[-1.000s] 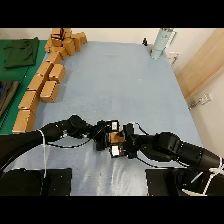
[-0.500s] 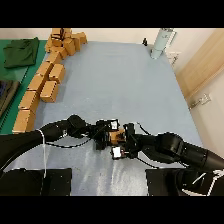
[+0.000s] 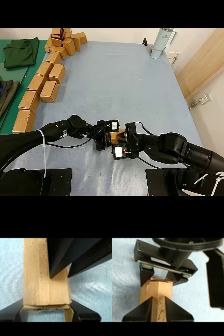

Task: Fold the box.

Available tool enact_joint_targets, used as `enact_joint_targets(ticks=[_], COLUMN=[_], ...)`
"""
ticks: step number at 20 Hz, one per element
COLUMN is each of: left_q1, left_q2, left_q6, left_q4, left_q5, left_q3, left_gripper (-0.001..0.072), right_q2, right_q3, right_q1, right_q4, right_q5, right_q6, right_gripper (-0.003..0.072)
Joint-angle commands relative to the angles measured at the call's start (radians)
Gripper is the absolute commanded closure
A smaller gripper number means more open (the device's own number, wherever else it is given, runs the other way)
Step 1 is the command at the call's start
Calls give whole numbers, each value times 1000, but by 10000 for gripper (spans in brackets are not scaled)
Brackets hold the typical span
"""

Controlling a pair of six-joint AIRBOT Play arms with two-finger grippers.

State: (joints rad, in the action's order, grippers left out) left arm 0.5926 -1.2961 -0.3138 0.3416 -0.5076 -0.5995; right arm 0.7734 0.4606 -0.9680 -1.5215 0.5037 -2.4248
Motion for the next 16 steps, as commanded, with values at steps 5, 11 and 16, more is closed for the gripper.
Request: enact_joint_targets(ticks=[5, 11, 16], left_q1=[0, 0, 0], left_q2=[0, 0, 0], left_q6=[0, 0, 0], left_q4=[0, 0, 0], left_q5=[2, 2, 2], left_q3=[0, 0, 0], left_gripper=[187, 187, 187], right_q2=[-2, -2, 6], right_q3=[14, 14, 14], right_q1=[0, 0, 2], right_q4=[-4, -4, 0], right_q5=[2, 2, 3], right_q6=[0, 0, 0], right_gripper=[464, 465, 504])
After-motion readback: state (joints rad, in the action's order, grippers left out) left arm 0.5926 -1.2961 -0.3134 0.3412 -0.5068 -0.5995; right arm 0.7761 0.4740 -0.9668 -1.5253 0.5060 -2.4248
